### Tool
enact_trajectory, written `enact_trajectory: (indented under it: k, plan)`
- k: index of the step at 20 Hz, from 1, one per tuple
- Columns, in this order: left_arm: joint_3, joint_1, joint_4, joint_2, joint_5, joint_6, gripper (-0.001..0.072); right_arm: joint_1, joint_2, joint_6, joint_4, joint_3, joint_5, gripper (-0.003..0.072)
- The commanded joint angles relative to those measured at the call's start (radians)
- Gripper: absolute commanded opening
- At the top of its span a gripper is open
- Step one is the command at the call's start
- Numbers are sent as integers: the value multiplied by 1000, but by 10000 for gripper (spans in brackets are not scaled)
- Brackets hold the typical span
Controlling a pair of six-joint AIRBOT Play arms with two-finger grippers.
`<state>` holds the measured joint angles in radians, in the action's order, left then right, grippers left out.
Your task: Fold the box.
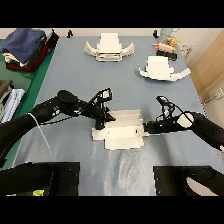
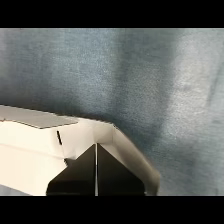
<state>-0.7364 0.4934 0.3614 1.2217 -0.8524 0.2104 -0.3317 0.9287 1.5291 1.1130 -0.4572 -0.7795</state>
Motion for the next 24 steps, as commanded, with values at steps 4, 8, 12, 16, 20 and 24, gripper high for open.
enact_trajectory:
  k: [4, 8, 12, 16, 20, 24]
  plan:
    - [57, 0, -86, 0, 45, 79, 11, -1, 0, 20, 9, 0, 7, 1]
    - [96, 0, -107, 0, 50, 115, 11, -1, -1, 26, 8, 0, 6, 2]
    - [108, 0, -86, 0, 47, 114, 12, -1, -2, 26, 5, -11, 4, 2]
    - [106, 0, -83, -1, 24, 110, 13, -1, -22, 26, -5, -55, -28, 2]
    - [76, 0, 17, -2, -13, 21, 13, -1, -52, 26, 2, -80, -51, 2]
    - [-2, 0, 91, -2, -64, -98, 13, -1, -50, 26, 2, -80, -60, 2]
